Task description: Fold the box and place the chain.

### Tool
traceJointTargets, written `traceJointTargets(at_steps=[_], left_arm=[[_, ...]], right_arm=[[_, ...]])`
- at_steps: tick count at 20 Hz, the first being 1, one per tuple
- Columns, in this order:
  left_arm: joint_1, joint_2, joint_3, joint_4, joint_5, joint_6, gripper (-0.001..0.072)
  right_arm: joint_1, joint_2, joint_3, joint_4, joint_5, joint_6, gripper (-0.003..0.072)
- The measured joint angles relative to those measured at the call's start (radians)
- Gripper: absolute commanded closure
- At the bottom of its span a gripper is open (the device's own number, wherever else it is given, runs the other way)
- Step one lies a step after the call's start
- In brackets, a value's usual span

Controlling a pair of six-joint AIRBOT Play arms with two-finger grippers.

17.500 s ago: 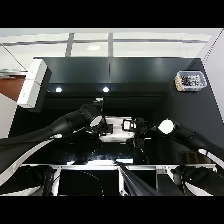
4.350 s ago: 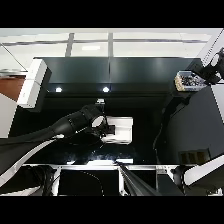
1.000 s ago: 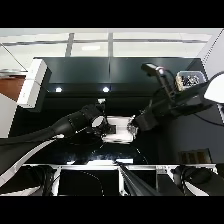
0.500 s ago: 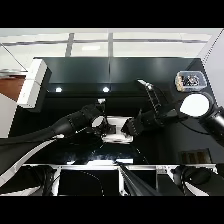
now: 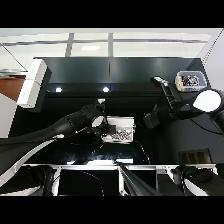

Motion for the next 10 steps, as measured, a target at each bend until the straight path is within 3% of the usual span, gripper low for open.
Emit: traceJointTargets(at_steps=[2, 5, 10], left_arm=[[0.0, 0.0, 0.0, 0.0, 0.0, 0.0, 0.0677], [0.0, 0.0, 0.0, 0.0, 0.0, 0.0, 0.0677], [0.0, 0.0, 0.0, 0.0, 0.0, 0.0, 0.0677]], right_arm=[[-0.019, 0.003, -0.064, 0.018, -0.101, -0.105, -0.0033], [-0.029, 0.003, -0.153, 0.018, -0.229, -0.312, -0.0032], [-0.037, -0.018, -0.245, 0.006, -0.257, -0.689, -0.0023]])
